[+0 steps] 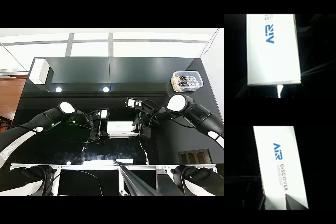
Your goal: Fold the box and place the chain.
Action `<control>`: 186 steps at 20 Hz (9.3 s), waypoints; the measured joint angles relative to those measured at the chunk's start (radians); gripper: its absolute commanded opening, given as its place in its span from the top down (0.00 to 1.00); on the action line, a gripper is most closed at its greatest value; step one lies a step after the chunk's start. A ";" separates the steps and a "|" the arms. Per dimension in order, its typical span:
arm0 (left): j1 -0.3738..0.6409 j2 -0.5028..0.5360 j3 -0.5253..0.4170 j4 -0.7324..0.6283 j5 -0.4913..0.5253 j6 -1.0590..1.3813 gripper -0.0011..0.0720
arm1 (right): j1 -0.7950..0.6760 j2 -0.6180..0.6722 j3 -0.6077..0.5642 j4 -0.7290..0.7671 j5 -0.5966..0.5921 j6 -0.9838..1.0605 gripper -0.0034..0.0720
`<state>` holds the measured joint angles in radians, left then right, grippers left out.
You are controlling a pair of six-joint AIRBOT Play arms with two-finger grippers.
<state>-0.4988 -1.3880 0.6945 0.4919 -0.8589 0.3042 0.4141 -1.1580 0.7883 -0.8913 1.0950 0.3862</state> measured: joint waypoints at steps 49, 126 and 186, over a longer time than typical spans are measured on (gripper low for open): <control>0.000 0.000 0.000 0.001 -0.001 0.003 0.36 | 0.036 -0.005 0.051 0.015 0.000 -0.013 0.63; 0.000 0.000 0.000 0.002 -0.003 0.003 0.36 | 0.036 -0.006 0.001 0.046 -0.026 0.006 0.43; 0.000 0.000 0.000 0.001 -0.002 0.003 0.36 | -0.085 -0.074 -0.163 0.450 -0.087 0.650 0.95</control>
<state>-0.4988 -1.3880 0.6945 0.4927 -0.8604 0.3069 0.3286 -1.2324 0.6254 -0.4412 1.0080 1.0367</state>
